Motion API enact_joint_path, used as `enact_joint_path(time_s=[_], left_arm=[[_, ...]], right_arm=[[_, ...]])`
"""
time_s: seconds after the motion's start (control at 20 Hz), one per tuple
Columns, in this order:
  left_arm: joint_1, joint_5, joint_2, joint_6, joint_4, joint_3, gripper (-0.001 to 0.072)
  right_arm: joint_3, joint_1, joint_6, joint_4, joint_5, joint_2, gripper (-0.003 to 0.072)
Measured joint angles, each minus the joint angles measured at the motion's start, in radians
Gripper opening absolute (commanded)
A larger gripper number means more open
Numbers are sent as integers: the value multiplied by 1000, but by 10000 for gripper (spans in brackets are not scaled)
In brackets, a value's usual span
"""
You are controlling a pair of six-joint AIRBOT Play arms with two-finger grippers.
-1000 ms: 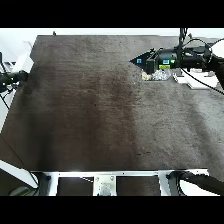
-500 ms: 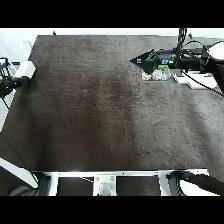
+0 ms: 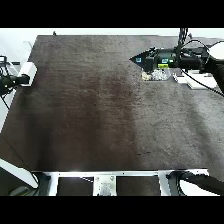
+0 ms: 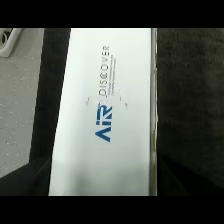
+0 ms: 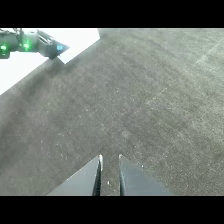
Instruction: Fold the box and place the chain.
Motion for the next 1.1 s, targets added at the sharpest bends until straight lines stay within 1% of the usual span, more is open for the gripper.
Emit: enact_joint_path(time_s=[0.05, 0.1, 0.15, 0.2, 0.25, 0.45, 0.5, 0.6, 0.7, 0.8, 0.9, 1.1], left_arm=[[0, -5, 19, 0, 0, 1, 720], [0, -14, 41, 2, 3, 2, 710], [0, -22, 68, 2, 6, 3, 705], [0, -36, 98, 2, 12, 3, 407], [0, -55, 135, 3, 14, 3, 13], [-2, -213, 295, 45, 3, -5, 12], [-2, -243, 337, 54, -17, -18, 12], [-2, -271, 439, 94, -78, -80, 12], [-16, -253, 569, 165, -169, -202, 12], [-49, -192, 713, 277, -269, -357, 12], [-92, -138, 853, 393, -363, -522, 12], [-192, -93, 1099, 603, -549, -850, 12]], right_arm=[[0, 0, 0, 3, 0, 0, 154], [0, -1, 0, 5, 0, 2, 109], [0, -2, 0, 6, -2, 3, 25], [0, -2, 0, 6, -3, 6, 14], [0, -2, 0, 6, -6, 11, 14], [0, -2, -8, -7, -37, 45, 12], [-5, -2, -11, -21, -48, 60, 12], [-29, -2, -11, -59, -84, 98, 12], [-82, -2, -8, -90, -140, 153, 12], [-164, -2, -6, -108, -223, 223, 11], [-274, -2, -5, -118, -324, 307, 11], [-521, -2, -4, -128, -526, 480, 11]])
